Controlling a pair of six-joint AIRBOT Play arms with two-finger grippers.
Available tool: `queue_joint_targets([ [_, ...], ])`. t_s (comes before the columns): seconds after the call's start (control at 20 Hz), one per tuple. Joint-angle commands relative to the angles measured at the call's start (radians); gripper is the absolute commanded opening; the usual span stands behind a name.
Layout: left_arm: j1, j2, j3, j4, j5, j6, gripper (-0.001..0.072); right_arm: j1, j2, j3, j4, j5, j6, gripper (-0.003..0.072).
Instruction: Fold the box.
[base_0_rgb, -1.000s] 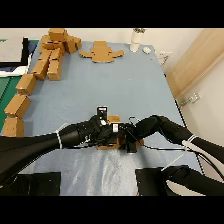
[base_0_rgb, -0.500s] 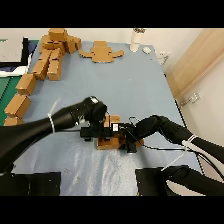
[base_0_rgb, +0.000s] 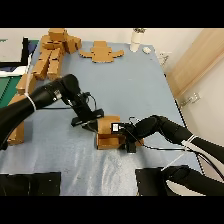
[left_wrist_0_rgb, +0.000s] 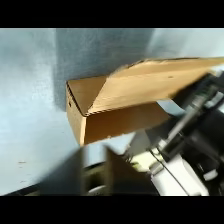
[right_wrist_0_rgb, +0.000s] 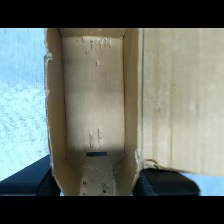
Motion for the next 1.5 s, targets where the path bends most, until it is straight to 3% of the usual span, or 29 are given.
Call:
queue_joint_targets([
  [0.0, 0.146, 0.0, 0.001, -0.087, -0.085, 0.389, 0.0012, 0.0, 0.0, 0.001, -0.001, 0.0, 0.0, 0.0512],
  [0.15, 0.195, 0.009, -0.004, -0.081, -0.14, 0.831, 0.001, 0.0, 0.0, 0.001, -0.001, 0.0, 0.0, 0.0511],
  [0.4, 0.132, 0.076, -0.067, -0.062, -0.009, 1.197, 0.0009, 0.0, 0.0, 0.001, -0.001, 0.0, 0.0, 0.0511],
  [0.55, 0.107, 0.093, -0.127, -0.03, 0.013, 1.341, 0.0008, 0.0, 0.0, 0.001, -0.001, 0.0, 0.0, 0.0511],
  [0.8, 0.148, 0.109, -0.298, -0.051, 0.242, 1.619, 0.0009, 0.0, 0.0, 0.001, -0.001, 0.0, 0.0, 0.0511],
  [1.15, 0.098, 0.324, -0.62, -0.397, 0.565, 2.29, 0.0014, 0.0, 0.0, 0.001, -0.001, 0.0, 0.0, 0.0511],
  [1.2, 0.088, 0.348, -0.668, -0.409, 0.598, 2.344, 0.0157, 0.0, 0.0, 0.001, -0.001, 0.0, 0.0, 0.0511],
  [1.25, 0.084, 0.36, -0.707, -0.408, 0.624, 2.357, 0.0689, 0.0, 0.0, 0.001, -0.001, 0.0, 0.0, 0.0511],
  [1.45, 0.068, 0.359, -0.769, -0.409, 0.621, 2.352, 0.0717, 0.0, 0.0, 0.001, -0.001, 0.0, 0.0, 0.0511],
])
